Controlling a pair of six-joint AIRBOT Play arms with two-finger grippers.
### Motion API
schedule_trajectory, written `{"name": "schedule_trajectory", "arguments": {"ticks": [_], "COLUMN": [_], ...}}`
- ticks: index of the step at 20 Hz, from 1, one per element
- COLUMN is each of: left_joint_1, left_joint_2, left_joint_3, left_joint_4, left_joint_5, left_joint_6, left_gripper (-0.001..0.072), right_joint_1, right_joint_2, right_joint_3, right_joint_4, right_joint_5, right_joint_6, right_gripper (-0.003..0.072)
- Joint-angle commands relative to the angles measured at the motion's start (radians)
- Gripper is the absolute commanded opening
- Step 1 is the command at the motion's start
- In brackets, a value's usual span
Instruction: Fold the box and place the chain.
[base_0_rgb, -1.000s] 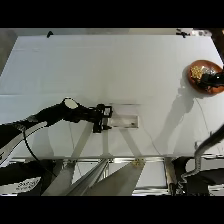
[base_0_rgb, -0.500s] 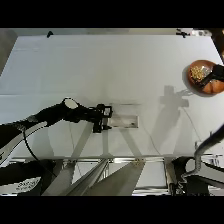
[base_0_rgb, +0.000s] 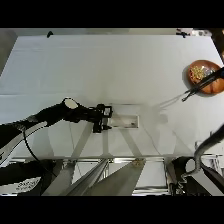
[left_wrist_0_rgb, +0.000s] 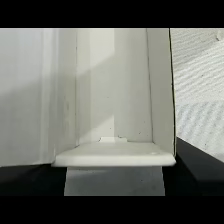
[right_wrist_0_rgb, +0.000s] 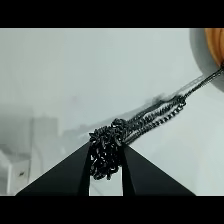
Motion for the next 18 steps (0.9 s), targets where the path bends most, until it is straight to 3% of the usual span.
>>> {"name": "schedule_trajectory", "arguments": {"ticks": [1, 5, 12, 15, 18], "left_joint_1": [0.001, 0.001, 0.001, 0.001, 0.001], "left_joint_2": [0.001, 0.001, 0.001, 0.001, 0.001], "left_joint_3": [0.000, 0.000, 0.000, 0.000, 0.000], "left_joint_4": [0.000, 0.000, 0.000, 0.000, 0.000], "left_joint_5": [0.000, 0.000, 0.000, 0.000, 0.000], "left_joint_6": [0.000, 0.000, 0.000, 0.000, 0.000], "left_gripper": [0.0377, 0.0377, 0.0377, 0.0377, 0.0377], "right_joint_1": [0.049, 0.214, 0.376, 0.489, 0.622], "right_joint_2": [0.103, 0.208, 0.362, 0.444, 0.492], "right_joint_3": [-0.004, -0.073, -0.264, -0.419, -0.568], "right_joint_4": [0.023, 0.011, 0.009, 0.008, 0.009], "right_joint_5": [0.111, 0.166, 0.110, 0.012, -0.201], "right_joint_6": [0.013, 0.050, 0.142, 0.196, 0.254], "right_gripper": [0.0012, 0.0012, 0.0012, 0.0012, 0.0012]}}
